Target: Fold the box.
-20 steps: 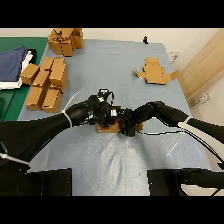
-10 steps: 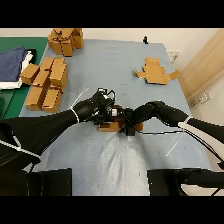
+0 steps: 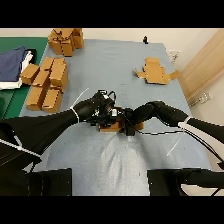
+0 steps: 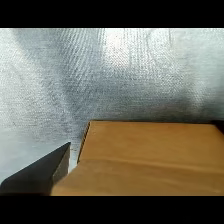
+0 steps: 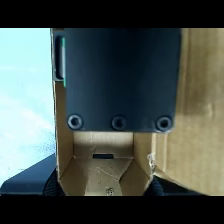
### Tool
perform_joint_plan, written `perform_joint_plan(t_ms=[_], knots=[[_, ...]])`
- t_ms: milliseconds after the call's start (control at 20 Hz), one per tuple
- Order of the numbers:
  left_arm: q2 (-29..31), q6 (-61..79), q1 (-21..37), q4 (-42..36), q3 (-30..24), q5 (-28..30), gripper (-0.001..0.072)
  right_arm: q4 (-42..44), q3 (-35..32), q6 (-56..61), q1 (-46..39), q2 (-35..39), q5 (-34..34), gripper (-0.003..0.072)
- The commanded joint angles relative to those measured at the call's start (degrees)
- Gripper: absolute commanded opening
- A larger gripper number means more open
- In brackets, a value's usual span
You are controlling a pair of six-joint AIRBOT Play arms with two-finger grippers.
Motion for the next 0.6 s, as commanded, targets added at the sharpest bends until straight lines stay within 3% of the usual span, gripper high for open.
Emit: perform_joint_plan(t_ms=[0, 100, 250, 350, 550], knots=[[0.0, -0.3, 0.1, 4.0, 0.0, -4.0, 0.0483, 0.2, 0.0, 0.4, 0.0, 0.0, -0.2, 0.035], [0.0, -0.2, 0.1, 4.4, 0.0, -4.3, 0.0312, 0.2, 0.0, 0.4, 0.0, 0.0, -0.2, 0.035], [0.0, -0.2, 0.1, 4.3, 0.0, -4.3, 0.0264, 0.2, 0.0, 0.4, 0.0, 0.0, -0.2, 0.035], [0.0, -0.2, 0.1, 4.3, 0.0, -3.8, 0.0026, 0.2, 0.0, 0.4, 0.0, 0.0, -0.2, 0.035], [0.0, -0.2, 0.1, 3.8, 0.0, -2.2, 0.002, 0.2, 0.0, 0.4, 0.0, 0.0, -0.2, 0.035]])
